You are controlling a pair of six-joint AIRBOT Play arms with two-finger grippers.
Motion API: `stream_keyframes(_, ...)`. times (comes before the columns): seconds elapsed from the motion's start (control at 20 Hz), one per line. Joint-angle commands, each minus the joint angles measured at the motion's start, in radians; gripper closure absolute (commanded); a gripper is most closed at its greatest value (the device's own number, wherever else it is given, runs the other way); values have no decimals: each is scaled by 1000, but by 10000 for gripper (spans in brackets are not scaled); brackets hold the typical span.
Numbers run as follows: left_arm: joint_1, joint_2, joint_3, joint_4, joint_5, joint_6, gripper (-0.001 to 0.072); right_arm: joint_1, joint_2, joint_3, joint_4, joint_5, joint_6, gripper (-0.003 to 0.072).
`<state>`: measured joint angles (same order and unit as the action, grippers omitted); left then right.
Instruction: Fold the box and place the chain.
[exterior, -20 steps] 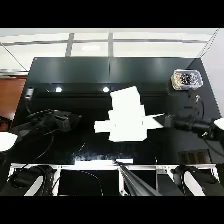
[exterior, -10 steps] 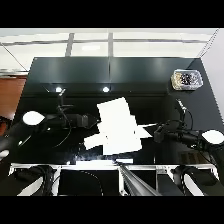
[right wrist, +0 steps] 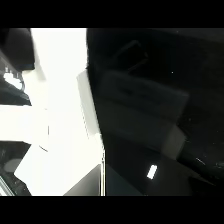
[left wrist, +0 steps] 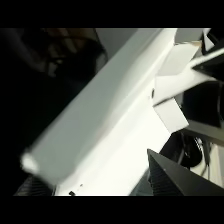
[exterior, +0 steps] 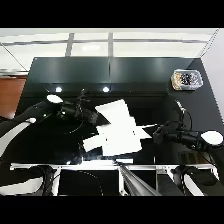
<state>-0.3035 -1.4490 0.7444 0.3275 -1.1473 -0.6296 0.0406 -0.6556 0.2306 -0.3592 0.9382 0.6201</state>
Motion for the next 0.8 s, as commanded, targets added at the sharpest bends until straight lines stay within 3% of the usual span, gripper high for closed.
stream_keyframes(0.0, -2, -72, 33, 0, -130, 91, 8, 1, 1, 0, 0, 0, 5, 670)
stream_keyframes(0.1, -13, -78, 33, 1, -179, 175, 51, 1, 1, 0, 0, 0, 5, 670)
stream_keyframes(0.25, -14, -80, 33, 8, -179, 266, 318, 1, 1, 0, 0, 0, 13, 670)
stream_keyframes(0.3, -14, -83, 33, 8, -169, 269, 380, 1, 1, 0, 0, 0, 16, 670)
stream_keyframes(0.35, -15, -89, 33, 8, -165, 278, 382, 1, 1, 0, 0, 0, 16, 670)
stream_keyframes(0.4, -15, -97, 33, 9, -168, 293, 500, 1, 1, 0, 0, 0, 16, 670)
stream_keyframes(0.45, -16, -108, 33, 9, -169, 294, 568, 1, 1, 0, 0, -1, 16, 670)
stream_keyframes(0.5, -16, -116, 33, 11, -169, 294, 576, 1, 1, 0, -1, -1, 19, 670)
stream_keyframes(0.55, -15, -121, 33, 14, -167, 311, 679, 1, 1, 0, -6, -1, 27, 670)
stream_keyframes(0.6, -15, -122, 33, 15, -167, 325, 681, 0, 1, 0, -24, -3, 51, 658)
stream_keyframes(0.65, -15, -121, 34, 15, -167, 333, 682, -3, 1, 2, -52, -5, 105, 400)
stream_keyframes(0.7, -15, -121, 40, 29, -170, 334, 683, -16, 1, 18, -109, 5, 184, 19)
stream_keyframes(0.75, -15, -116, 51, 62, -172, 334, 685, -35, 1, 52, -193, 39, 225, -2)
